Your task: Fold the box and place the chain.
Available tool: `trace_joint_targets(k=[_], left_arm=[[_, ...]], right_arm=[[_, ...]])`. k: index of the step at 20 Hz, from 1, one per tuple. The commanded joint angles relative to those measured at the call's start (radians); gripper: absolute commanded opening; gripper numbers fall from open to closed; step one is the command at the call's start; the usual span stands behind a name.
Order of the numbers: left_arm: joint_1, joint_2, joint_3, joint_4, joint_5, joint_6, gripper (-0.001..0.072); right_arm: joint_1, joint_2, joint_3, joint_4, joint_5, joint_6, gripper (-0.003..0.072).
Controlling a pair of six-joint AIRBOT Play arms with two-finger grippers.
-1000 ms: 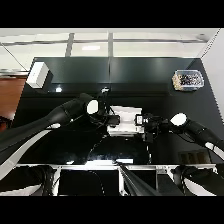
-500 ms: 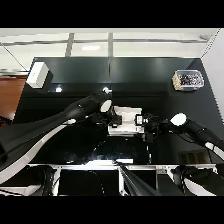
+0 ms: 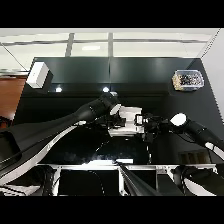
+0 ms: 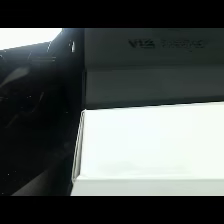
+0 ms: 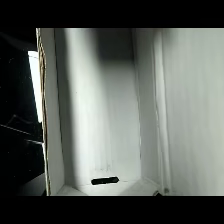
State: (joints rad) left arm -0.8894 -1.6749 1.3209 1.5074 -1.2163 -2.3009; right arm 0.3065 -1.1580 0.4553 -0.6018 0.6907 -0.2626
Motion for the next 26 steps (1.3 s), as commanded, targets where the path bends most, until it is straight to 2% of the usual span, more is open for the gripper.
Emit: trace_joint_targets(k=[1,2,3,5,8,9,10,11,12,13,15,16,17,18,26], left_arm=[[-0.002,-0.003,0.003,0.003,0.005,-0.007,0.0284],[-0.001,-0.003,0.003,0.004,0.006,-0.007,0.0272],[0.0,-0.003,0.003,0.004,0.005,-0.007,0.0223],[0.0,-0.003,0.003,0.012,0.009,-0.006,0.0024],[0.0,-0.003,0.003,0.022,0.008,-0.003,0.0025],[0.0,-0.003,0.003,0.021,0.008,-0.004,0.0027],[0.0,-0.003,0.003,0.021,0.008,-0.004,0.0105],[0.0,-0.003,0.003,0.021,0.008,-0.005,0.033],[0.0,-0.003,0.003,0.021,0.007,-0.004,0.0483],[0.0,-0.003,0.003,0.022,0.004,-0.004,0.0517],[0.002,-0.003,0.003,0.024,0.005,-0.004,0.0499],[0.002,-0.003,0.003,0.024,0.004,-0.004,0.0449],[0.002,-0.003,0.003,0.024,0.005,-0.004,0.035],[0.002,-0.003,0.003,0.025,0.007,-0.006,0.0334],[0.005,-0.003,0.003,0.042,0.011,-0.003,0.0332]], right_arm=[[0.001,0.0,0.0,0.0,0.0,0.0,0.0234],[0.001,0.0,0.0,0.0,0.0,0.0,0.0234],[0.001,0.0,0.0,0.0,0.001,0.0,0.0234],[0.001,0.0,0.0,0.0,0.0,0.0,0.0233],[0.001,0.0,0.0,0.0,0.001,0.0,0.0234],[0.001,0.0,0.0,-0.001,0.001,0.0,0.0234],[0.001,0.0,0.0,0.0,0.001,0.0,0.0234],[0.001,0.0,0.0,0.0,0.001,0.0,0.0234],[0.001,0.0,0.0,0.0,0.001,0.0,0.0234],[0.001,0.0,0.0,0.0,0.001,0.0,0.0233],[0.001,0.0,0.0,0.0,0.001,0.0,0.0234],[0.001,0.0,0.0,0.0,0.001,0.0,0.0234],[0.001,0.0,0.0,-0.001,0.001,0.0,0.0234],[0.001,0.0,0.0,0.0,0.0,0.0,0.0234],[0.001,0.0,0.0,-0.001,0.0,0.0,0.0234]])
